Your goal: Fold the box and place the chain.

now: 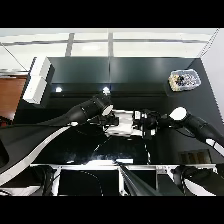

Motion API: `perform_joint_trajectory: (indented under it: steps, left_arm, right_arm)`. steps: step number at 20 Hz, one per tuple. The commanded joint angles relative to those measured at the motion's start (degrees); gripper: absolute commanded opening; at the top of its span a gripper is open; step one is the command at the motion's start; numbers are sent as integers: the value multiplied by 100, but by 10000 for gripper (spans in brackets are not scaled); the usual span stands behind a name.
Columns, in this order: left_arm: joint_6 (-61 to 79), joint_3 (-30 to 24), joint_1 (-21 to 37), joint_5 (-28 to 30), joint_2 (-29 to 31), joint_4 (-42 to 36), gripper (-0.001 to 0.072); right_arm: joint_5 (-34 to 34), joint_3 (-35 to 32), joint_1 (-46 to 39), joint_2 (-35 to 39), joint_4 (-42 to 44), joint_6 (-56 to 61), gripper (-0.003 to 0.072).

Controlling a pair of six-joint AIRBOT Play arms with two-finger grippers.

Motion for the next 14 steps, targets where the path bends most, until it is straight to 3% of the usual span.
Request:
perform_joint_trajectory:
  steps: [1, 3, 10, 12, 14]
  left_arm:
    - [-2, 7, 2, 22, 4, -7, 28]
    - [-7, 7, 2, 42, 2, -9, 28]
    - [-4, 7, 2, 59, 2, -11, 29]
    - [-4, 7, 2, 61, 2, -9, 28]
    - [-4, 7, 2, 61, 2, -11, 29]
  right_arm:
    - [-76, 2, 44, -72, 610, 20, 127]
    - [-98, 2, 44, -225, 1027, 17, 128]
    - [-98, 2, 42, -376, 992, 44, 129]
    - [-109, 2, 42, -376, 994, 96, 387]
    - [-105, 2, 42, -376, 994, 103, 100]
